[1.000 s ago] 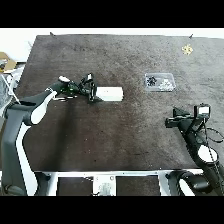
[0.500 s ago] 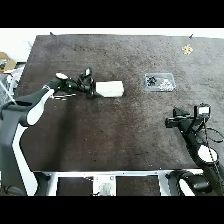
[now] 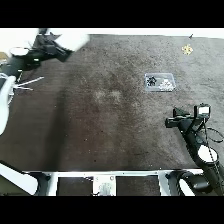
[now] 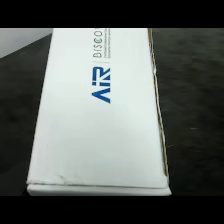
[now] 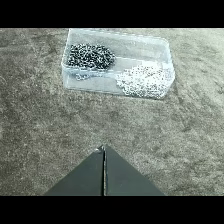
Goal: Fold the box and place the chain.
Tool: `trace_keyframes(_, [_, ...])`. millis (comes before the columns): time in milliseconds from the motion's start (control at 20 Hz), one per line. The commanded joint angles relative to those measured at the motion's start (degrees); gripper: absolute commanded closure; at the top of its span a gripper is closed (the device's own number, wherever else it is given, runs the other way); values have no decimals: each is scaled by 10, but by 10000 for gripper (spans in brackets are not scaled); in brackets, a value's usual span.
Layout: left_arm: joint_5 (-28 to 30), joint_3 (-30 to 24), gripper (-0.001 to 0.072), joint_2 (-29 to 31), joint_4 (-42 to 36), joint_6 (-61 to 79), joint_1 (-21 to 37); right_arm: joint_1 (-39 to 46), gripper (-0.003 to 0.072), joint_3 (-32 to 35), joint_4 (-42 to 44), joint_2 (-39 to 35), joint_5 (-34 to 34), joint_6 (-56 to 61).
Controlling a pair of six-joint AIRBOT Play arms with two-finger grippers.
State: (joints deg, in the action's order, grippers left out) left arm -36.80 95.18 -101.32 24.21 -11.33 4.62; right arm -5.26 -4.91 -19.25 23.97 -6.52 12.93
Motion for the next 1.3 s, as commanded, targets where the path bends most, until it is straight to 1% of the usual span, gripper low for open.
trace_keyframes(0, [64, 3, 700, 12, 162, -272, 93, 0, 682, 0, 0, 0, 0, 0])
trace_keyframes(100, [25, 3, 700, -8, 211, -323, 144, 0, 682, 0, 0, 0, 0, 0])
trace_keyframes(200, [16, 2, 700, -35, 239, -365, 179, 0, 682, 0, 0, 0, 0, 0])
trace_keyframes(300, [17, 2, 700, -60, 241, -367, 193, 0, 682, 0, 0, 0, 0, 0])
trace_keyframes(400, [26, 2, 700, -81, 242, -340, 192, 0, 682, 0, 0, 0, 0, 0])
trace_keyframes(600, [96, 2, 699, -111, 237, -332, 191, 0, 682, 0, 0, 0, 0, 0])
trace_keyframes(750, [120, 2, 700, -123, 232, -300, 191, 0, 682, 0, 0, 0, 0, 0])
trace_keyframes(850, [112, 3, 700, -134, 226, -268, 191, 0, 682, 0, 0, 0, 0, 0])
trace_keyframes(1000, [87, 5, 700, -157, 160, -185, 191, 0, 682, 0, 0, 0, 0, 0])
trace_keyframes(1100, [91, 5, 699, -166, 147, -179, 191, 0, 682, 0, 0, 0, 0, 0])
trace_keyframes(1250, [120, 5, 698, -170, 148, -181, 191, 0, 682, 0, 0, 0, 0, 0])
